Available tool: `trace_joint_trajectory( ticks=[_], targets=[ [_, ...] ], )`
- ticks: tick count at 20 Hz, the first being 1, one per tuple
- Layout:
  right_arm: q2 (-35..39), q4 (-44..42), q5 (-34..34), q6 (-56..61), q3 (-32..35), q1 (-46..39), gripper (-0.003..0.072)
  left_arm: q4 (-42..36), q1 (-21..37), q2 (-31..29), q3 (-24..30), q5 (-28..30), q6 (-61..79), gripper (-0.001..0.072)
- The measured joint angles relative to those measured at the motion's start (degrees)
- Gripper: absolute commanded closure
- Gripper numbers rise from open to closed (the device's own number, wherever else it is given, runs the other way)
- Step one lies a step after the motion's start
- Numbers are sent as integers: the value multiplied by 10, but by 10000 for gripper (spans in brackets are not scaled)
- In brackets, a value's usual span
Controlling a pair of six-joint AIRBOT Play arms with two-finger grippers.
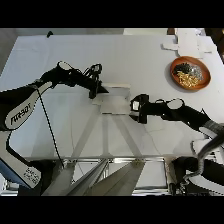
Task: Fold the box and place the chain.
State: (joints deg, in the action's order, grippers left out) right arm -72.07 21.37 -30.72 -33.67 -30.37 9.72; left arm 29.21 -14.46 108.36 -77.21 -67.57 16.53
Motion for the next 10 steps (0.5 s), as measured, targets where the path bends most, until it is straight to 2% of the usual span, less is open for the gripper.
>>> trace_joint_trajectory(
  ticks=[4,10],
  targets=[
    [-19,-47,2,-20,0,0,-33,0,0,0,0,0,0,698],
    [-20,-65,10,-28,0,0,-33,0,0,0,0,1,0,698]
  ],
)
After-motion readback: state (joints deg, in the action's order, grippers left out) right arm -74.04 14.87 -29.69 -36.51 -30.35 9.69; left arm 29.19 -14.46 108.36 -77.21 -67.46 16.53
